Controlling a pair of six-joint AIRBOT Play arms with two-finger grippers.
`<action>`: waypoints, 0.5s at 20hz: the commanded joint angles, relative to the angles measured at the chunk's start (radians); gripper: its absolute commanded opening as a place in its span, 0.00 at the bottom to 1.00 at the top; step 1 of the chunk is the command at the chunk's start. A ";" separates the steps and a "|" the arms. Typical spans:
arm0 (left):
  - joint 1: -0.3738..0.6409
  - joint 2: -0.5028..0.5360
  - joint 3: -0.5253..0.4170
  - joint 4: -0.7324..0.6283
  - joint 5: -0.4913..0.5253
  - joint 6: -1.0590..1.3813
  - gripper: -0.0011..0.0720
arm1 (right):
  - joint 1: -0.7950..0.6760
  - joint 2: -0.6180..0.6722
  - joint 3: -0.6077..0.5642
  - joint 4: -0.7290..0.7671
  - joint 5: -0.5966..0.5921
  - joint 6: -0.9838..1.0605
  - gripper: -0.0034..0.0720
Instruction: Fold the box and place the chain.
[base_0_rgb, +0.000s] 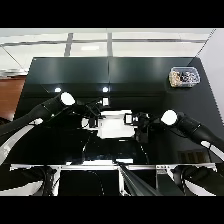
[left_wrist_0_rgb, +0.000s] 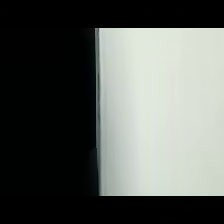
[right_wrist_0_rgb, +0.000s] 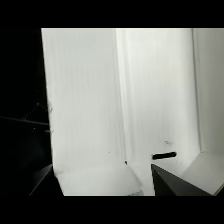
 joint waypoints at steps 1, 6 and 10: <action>-0.001 0.000 0.001 0.000 0.000 0.000 0.05 | 0.009 0.005 0.007 0.071 -0.100 -0.006 0.97; -0.001 0.000 0.001 0.000 0.000 0.000 0.05 | 0.008 0.032 0.058 -0.026 -0.105 -0.031 0.97; -0.001 0.000 0.001 0.000 -0.001 0.000 0.05 | 0.002 0.034 0.067 -0.059 -0.140 -0.034 0.97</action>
